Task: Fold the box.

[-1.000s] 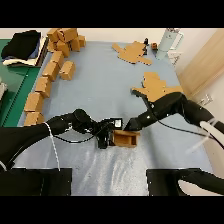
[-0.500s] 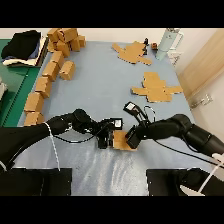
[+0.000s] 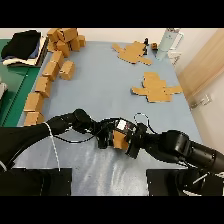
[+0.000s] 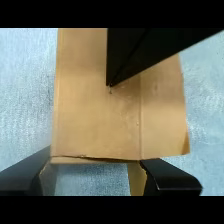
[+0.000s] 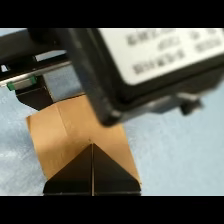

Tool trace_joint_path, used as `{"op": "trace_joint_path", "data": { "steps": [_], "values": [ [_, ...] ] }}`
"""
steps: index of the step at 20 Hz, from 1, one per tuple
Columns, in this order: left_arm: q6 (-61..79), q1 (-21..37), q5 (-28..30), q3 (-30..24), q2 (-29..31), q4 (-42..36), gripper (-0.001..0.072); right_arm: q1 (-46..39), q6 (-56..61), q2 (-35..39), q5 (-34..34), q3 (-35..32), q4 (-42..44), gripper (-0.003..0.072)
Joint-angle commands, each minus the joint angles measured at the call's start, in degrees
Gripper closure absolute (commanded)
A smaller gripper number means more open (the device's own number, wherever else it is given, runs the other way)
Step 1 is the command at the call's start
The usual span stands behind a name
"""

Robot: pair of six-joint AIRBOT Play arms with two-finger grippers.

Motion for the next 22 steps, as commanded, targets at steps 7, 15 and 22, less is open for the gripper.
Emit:
{"op": "trace_joint_path", "data": {
  "steps": [7,15,22],
  "values": [
    [0.1,0.0,0.0,0.0,0.0,0.0,0.0234,8.6,2.6,7.8,-0.2,-6.6,-12.7,0.0463],
    [0.1,0.0,0.0,0.0,0.0,0.0,0.0234,8.5,2.6,6.5,1.8,-6.6,-12.7,0.0118],
    [0.1,0.0,0.0,0.0,0.0,0.0,0.0234,8.5,2.6,0.7,2.9,-6.6,-20.0,0.0102]
  ]
}}
